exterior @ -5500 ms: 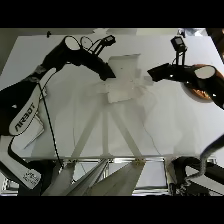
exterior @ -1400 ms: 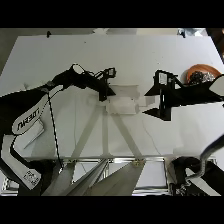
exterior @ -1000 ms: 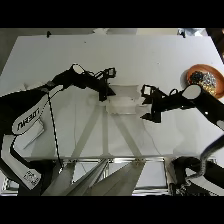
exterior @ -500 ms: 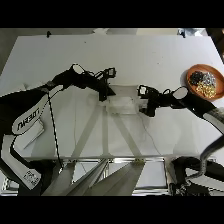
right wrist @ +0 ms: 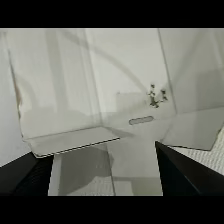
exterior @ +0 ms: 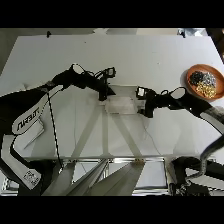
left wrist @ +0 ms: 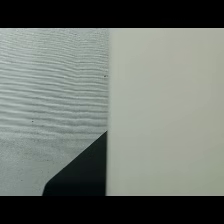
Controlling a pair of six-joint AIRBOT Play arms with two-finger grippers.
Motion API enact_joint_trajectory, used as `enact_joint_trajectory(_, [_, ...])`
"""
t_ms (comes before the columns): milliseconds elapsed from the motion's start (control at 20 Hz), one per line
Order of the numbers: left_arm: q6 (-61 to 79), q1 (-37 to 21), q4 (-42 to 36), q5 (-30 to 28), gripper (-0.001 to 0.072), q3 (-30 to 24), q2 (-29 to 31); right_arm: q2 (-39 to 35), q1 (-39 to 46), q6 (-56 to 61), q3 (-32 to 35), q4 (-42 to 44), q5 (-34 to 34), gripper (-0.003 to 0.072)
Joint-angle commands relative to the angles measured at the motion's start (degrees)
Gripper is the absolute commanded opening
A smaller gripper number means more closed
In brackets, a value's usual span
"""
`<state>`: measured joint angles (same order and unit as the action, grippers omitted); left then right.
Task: Fold the box and place the chain.
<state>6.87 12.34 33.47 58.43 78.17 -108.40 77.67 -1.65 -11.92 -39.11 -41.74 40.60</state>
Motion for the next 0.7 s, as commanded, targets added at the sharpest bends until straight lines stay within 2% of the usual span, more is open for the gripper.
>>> enact_joint_trajectory(0, [0.0, 0.0, 0.0, 0.1, 0.0008, 0.0, 0.0, 0.1, -0.1, 1.2, 0.0, -1.6, 3.5, 0.0683])
enact_joint_trajectory(200, [0.0, 0.0, 0.0, 0.1, 0.0008, 0.0, 0.0, 0.1, -0.1, 2.6, 0.0, 2.1, 4.7, 0.0683])
enact_joint_trajectory(300, [0.0, 0.0, 0.0, 0.1, 0.0008, 0.0, 0.0, 0.1, -0.1, 4.7, 0.0, 5.3, 2.1, 0.0683])
enact_joint_trajectory(450, [0.0, 0.0, 0.0, 0.1, 0.0008, 0.0, 0.0, -0.2, 0.0, 11.1, 0.0, 4.8, -2.9, 0.0683])
enact_joint_trajectory(650, [0.0, 0.0, 0.0, 0.1, 0.0008, 0.0, 0.0, -1.5, 0.0, 15.7, 0.0, 4.3, -3.8, 0.0683])
